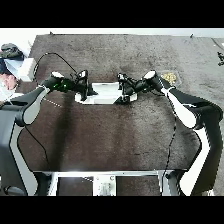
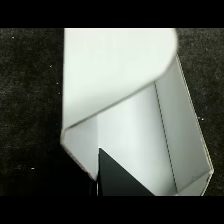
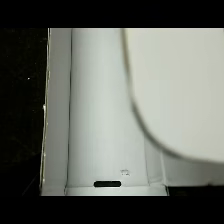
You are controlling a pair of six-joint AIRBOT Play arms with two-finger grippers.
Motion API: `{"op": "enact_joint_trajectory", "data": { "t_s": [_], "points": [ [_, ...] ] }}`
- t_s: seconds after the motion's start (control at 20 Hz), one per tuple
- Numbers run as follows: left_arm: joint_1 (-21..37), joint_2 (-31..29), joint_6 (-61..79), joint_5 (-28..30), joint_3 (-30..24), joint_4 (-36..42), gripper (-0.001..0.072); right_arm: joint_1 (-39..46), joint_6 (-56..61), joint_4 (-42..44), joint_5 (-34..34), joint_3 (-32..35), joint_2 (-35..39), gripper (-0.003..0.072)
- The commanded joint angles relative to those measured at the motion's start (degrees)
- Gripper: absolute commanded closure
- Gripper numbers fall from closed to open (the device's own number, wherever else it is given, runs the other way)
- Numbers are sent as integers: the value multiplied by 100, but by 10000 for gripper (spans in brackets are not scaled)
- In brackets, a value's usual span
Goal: Fold the box and place the chain.
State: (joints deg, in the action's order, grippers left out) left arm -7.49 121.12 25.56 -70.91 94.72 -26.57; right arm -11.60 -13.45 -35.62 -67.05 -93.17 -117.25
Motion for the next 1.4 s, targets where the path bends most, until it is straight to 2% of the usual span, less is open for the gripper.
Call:
{"op": "enact_joint_trajectory", "data": {
  "t_s": [0.0,0.85,0.95,1.35],
  "points": [
    [-2,2,0,0,-2,0,698,-7,-2,-42,44,-2,-4,88],
    [-2,2,0,0,-2,0,698,-24,17,-149,94,-2,-26,92],
    [-2,2,0,2,-2,0,698,-24,17,-140,105,-2,-26,222],
    [-2,2,0,2,-2,0,698,-24,15,-146,149,-2,-26,223]
  ]
}}
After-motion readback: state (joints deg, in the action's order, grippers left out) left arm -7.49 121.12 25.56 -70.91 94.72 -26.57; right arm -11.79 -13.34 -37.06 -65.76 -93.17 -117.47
